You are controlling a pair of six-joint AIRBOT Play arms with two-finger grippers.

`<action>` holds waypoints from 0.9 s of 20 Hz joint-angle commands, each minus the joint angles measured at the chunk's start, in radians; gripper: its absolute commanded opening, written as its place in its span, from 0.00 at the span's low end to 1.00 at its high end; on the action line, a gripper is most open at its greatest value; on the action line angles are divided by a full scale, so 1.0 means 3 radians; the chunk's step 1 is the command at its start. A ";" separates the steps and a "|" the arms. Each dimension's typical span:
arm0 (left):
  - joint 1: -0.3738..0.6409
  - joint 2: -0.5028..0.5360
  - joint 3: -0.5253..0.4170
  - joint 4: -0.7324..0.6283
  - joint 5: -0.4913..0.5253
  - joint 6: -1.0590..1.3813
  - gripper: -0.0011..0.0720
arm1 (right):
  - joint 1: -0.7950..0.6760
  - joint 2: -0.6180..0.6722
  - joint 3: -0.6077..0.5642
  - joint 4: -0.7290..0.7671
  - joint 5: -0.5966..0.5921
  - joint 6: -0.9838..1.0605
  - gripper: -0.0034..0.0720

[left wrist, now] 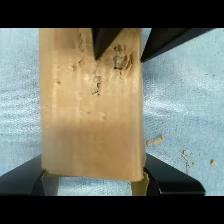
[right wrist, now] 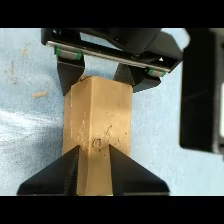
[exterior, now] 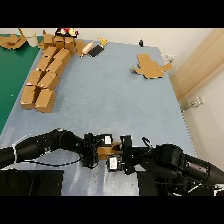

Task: Fold the box.

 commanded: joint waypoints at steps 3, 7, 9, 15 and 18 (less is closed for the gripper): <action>-0.0001 0.0003 0.0000 0.0005 0.0001 0.0009 0.54 | -0.0001 0.0098 0.0003 0.0017 -0.0013 0.0006 0.30; -0.0001 0.0003 0.0000 0.0005 0.0001 0.0008 0.54 | -0.0001 0.0144 0.0003 0.0015 -0.0010 0.0008 0.30; -0.0001 0.0003 0.0000 0.0005 0.0001 0.0008 0.54 | -0.0001 0.0144 0.0003 0.0017 -0.0009 0.0006 0.29; -0.0001 0.0003 0.0000 0.0005 0.0001 0.0008 0.54 | -0.0001 0.0135 0.0001 0.0116 -0.0075 0.0005 0.26; -0.0001 0.0003 0.0000 0.0005 0.0001 0.0008 0.54 | -0.0001 0.0136 -0.0004 0.0188 -0.0135 0.0005 0.26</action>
